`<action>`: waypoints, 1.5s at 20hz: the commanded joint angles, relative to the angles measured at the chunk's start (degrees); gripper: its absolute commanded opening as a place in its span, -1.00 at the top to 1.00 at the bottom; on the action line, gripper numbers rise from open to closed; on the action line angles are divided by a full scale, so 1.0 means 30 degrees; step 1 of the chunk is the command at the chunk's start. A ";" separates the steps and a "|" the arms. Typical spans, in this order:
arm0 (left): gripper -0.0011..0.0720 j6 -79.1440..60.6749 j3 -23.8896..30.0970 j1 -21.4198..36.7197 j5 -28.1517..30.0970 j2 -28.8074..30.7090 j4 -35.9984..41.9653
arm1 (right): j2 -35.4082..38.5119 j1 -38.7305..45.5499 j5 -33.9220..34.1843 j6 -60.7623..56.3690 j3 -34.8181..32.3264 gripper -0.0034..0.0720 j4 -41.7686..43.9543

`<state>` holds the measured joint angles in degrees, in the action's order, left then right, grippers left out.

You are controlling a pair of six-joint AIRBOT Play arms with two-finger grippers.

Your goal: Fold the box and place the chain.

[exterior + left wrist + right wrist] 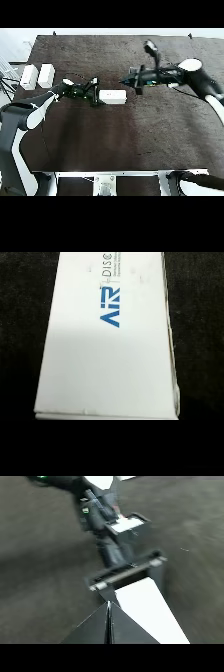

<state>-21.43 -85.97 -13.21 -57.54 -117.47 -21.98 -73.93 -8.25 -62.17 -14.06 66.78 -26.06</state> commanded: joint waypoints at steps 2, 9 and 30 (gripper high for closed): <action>-0.31 -0.0007 0.0000 0.0015 0.0015 0.0015 -0.0007 | 0.6484 0.1719 0.4626 -0.0452 -0.6652 0.88 -0.0015; -0.30 -0.0007 0.0000 0.0015 0.0000 0.0015 0.1129 | 1.1956 0.3752 0.7970 -0.0459 -1.3602 0.88 0.0036; 0.91 0.0095 0.0000 0.0117 -0.0138 0.0699 0.1180 | 1.2145 0.3971 0.7956 -0.0452 -1.4724 0.88 0.0036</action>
